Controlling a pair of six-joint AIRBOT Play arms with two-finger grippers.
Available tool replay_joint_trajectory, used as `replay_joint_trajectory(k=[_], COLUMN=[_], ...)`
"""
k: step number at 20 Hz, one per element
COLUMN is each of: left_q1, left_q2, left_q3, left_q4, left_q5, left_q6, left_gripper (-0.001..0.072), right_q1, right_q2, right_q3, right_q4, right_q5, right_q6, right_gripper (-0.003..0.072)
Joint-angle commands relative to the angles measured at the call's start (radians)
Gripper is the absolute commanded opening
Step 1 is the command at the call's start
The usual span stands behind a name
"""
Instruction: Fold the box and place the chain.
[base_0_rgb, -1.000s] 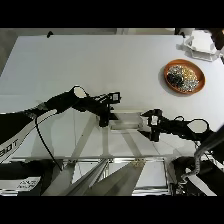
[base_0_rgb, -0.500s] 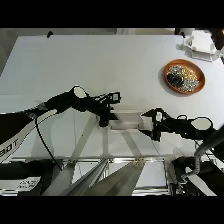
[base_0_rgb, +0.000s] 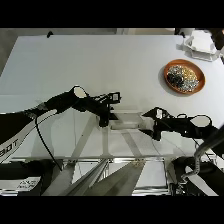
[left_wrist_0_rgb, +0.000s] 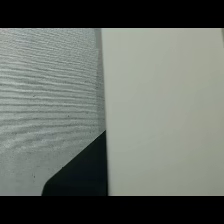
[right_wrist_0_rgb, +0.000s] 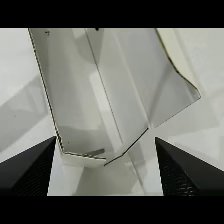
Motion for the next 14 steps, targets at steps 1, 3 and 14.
replay_joint_trajectory(k=[1,3,14], left_q1=[0.000,0.000,0.000], left_q2=[0.000,0.000,0.000], left_q3=[0.000,0.000,0.000], left_q4=[0.000,0.000,0.000], left_q5=[0.000,0.000,0.000], left_q6=[0.000,0.000,0.000], left_gripper=[0.0010,0.0010,0.0010], right_q1=[-0.012,-0.012,0.053], right_q2=[-0.032,-0.041,-0.127], right_q3=[0.014,0.019,0.060], right_q4=[0.000,0.000,-0.011], right_q5=[0.017,0.018,0.042], right_q6=[-0.031,-0.040,-0.060], right_gripper=[0.0693,0.0693,0.0693])
